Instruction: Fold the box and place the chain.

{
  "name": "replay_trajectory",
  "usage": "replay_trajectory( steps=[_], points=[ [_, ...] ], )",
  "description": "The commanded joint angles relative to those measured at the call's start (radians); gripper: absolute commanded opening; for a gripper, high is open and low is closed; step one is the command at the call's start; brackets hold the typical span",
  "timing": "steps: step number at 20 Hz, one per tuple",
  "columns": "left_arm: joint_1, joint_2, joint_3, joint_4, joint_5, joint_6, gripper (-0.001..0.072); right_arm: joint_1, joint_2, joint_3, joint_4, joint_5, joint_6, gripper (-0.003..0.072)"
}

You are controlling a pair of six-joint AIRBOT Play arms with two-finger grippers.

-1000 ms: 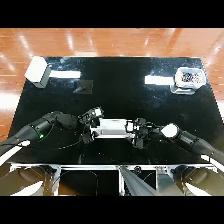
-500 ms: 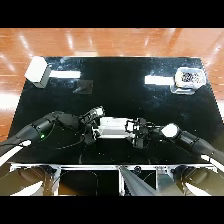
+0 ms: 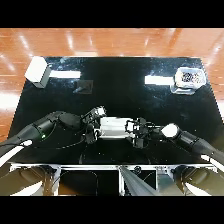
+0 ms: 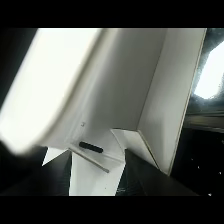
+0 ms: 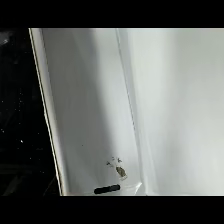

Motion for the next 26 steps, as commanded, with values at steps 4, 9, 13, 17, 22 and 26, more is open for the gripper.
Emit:
replay_trajectory(
  steps=[4, 9, 13, 17, 22, 26],
  points=[
    [-0.031, -0.018, 0.007, -0.012, -0.039, 0.006, 0.0379, 0.000, 0.000, 0.000, 0.000, 0.001, 0.000, 0.0494],
    [-0.037, -0.018, 0.007, -0.013, -0.059, 0.028, 0.0229, 0.000, 0.000, 0.000, 0.000, 0.001, 0.000, 0.0494],
    [-0.044, -0.018, 0.007, -0.013, -0.081, 0.027, 0.0197, 0.000, 0.000, 0.000, 0.000, 0.001, 0.000, 0.0494],
    [-0.045, -0.018, 0.007, -0.013, -0.087, 0.027, 0.0330, 0.000, 0.000, 0.000, 0.000, 0.001, 0.000, 0.0494],
    [-0.045, -0.018, 0.007, -0.014, -0.087, 0.027, 0.0329, 0.000, 0.000, 0.000, 0.000, 0.001, 0.000, 0.0494],
    [-0.045, -0.018, 0.007, -0.016, -0.087, 0.027, 0.0178, 0.000, 0.000, 0.000, 0.000, 0.001, 0.000, 0.0494]
  ],
)
